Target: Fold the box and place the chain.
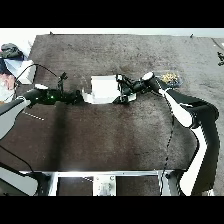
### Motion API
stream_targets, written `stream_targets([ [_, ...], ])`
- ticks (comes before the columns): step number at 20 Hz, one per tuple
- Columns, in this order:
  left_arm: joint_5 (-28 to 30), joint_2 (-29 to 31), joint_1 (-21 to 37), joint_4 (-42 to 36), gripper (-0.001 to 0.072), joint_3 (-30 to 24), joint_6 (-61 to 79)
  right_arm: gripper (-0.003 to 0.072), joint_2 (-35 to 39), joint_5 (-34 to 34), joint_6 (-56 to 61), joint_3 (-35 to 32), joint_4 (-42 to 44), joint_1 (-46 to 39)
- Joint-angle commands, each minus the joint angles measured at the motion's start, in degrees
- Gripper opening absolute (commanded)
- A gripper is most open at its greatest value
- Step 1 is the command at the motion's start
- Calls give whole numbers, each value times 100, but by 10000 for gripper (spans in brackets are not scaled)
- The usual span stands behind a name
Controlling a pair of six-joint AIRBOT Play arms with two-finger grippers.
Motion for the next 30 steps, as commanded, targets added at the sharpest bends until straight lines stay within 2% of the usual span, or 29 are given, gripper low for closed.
stream_targets([
  [1,-411,7,-26,-109,297,264,92,468,-4,0,0,-2,0,7],
  [7,-326,7,-221,-72,297,468,83,468,-4,0,0,-2,0,7],
  [13,-90,7,-529,490,298,787,-437,468,-4,0,0,-2,2,7],
  [22,203,7,-785,804,299,951,-955,469,-4,2,2,-2,2,7],
  [30,365,7,-1172,2326,298,1460,-2632,468,-4,2,0,-2,2,7],
])
